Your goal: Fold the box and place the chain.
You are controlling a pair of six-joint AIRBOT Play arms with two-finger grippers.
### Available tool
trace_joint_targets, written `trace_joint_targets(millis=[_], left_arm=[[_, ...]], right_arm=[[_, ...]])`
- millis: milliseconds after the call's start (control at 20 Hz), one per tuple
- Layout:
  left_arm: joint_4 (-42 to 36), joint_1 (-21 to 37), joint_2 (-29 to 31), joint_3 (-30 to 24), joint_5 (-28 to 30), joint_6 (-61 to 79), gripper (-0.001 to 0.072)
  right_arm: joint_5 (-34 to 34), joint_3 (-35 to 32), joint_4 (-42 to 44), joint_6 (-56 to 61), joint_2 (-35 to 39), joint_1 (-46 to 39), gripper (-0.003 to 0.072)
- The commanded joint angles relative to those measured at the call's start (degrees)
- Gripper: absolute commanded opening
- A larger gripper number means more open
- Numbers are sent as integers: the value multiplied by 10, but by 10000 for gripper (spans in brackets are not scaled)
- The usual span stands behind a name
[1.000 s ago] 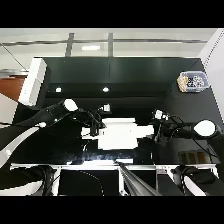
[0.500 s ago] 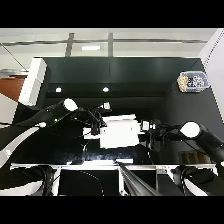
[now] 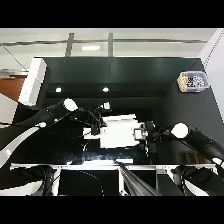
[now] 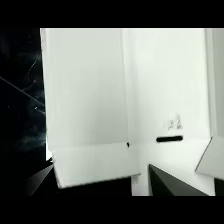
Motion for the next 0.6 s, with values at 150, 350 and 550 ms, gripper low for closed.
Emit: trace_joint_targets(millis=[150,350,550], left_arm=[[0,0,0,0,0,0,28],[0,0,0,0,-2,0,28],[0,0,0,0,-3,0,28]], right_arm=[[-44,0,43,-7,-10,26,698],[-44,7,45,33,25,26,697],[-42,11,45,59,67,26,698]])
